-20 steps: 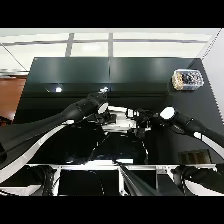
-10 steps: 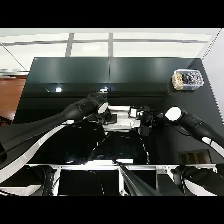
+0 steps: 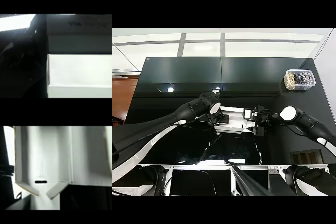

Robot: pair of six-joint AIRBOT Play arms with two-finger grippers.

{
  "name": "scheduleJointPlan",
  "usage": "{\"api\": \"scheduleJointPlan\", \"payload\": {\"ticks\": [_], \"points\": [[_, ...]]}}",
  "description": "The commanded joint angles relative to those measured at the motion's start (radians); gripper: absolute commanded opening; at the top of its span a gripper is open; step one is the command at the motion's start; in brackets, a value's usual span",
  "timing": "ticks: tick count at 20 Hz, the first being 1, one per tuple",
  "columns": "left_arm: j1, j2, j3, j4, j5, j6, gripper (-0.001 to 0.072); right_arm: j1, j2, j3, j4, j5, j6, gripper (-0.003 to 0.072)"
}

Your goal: Fold the box and place the chain.

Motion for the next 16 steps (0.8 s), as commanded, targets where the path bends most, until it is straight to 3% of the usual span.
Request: {"api": "scheduleJointPlan", "payload": {"ticks": [1,2,3,7,8,16], "points": [[0.001,0.000,0.000,0.000,0.000,-0.001,0.0026,0.000,-0.005,0.000,0.040,0.027,-0.009,0.0417],[0.001,0.000,0.000,0.000,0.000,-0.001,0.0026,0.000,-0.005,0.000,0.053,0.043,-0.009,0.0348],[0.001,0.000,0.000,0.000,0.000,-0.001,0.0026,0.002,-0.006,0.000,0.065,0.059,-0.008,0.0222],[0.001,0.000,0.000,-0.001,0.001,-0.001,0.0026,0.013,-0.032,0.000,0.218,0.045,0.000,0.0203],[0.001,0.000,0.000,-0.002,0.001,-0.001,0.0026,0.019,-0.040,0.000,0.253,0.035,-0.001,0.0120],[0.001,0.000,0.000,-0.008,0.002,-0.001,0.0026,0.051,-0.082,0.000,0.296,-0.019,0.011,0.0126]]}}
